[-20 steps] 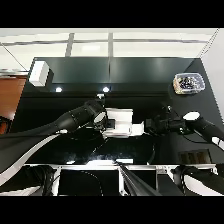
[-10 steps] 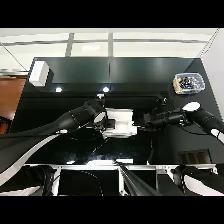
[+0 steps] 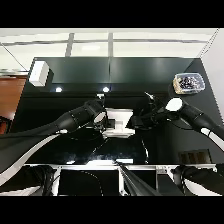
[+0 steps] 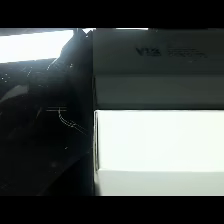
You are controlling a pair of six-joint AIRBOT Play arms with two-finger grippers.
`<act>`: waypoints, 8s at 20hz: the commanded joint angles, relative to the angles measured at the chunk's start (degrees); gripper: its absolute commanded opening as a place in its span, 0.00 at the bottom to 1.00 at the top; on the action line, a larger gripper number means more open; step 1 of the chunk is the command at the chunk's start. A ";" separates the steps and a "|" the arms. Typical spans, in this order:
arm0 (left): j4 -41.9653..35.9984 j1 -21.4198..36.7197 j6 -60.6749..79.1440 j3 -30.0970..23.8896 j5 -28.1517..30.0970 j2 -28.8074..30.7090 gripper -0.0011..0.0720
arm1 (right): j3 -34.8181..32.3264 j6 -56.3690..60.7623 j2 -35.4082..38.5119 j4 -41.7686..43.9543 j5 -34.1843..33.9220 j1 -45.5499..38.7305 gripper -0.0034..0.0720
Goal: Fold the box and place the chain.
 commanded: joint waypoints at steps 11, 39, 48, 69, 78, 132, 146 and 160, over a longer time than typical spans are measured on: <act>-0.02 0.02 0.13 0.00 0.02 0.02 0.05 | 7.52 30.08 -1.40 -24.41 -2.01 12.85 0.46; -0.02 0.02 0.13 0.00 -0.07 0.02 0.05 | 14.36 51.10 -10.23 -37.24 3.30 20.39 0.06; -0.02 0.02 0.13 0.00 -0.11 0.02 0.05 | 14.49 50.97 -10.21 -37.00 2.71 20.52 0.06; 0.00 0.04 0.13 0.00 0.04 0.02 0.05 | 3.76 41.68 21.35 -72.15 6.75 -11.96 0.56; 0.00 0.02 0.13 0.00 0.00 0.02 0.05 | 13.90 50.69 3.41 -58.45 -19.85 -31.15 0.56; -0.02 0.02 0.13 0.00 -0.17 0.02 0.05 | 55.74 12.94 -18.32 -44.74 13.55 -34.91 0.05; 0.00 0.02 0.13 0.00 -1.68 0.02 0.05 | 55.67 7.58 -6.88 -31.74 15.04 -34.64 0.05; -0.02 0.02 0.13 0.00 -1.49 0.02 0.05 | 48.68 -4.20 10.64 -11.45 33.03 -23.89 0.05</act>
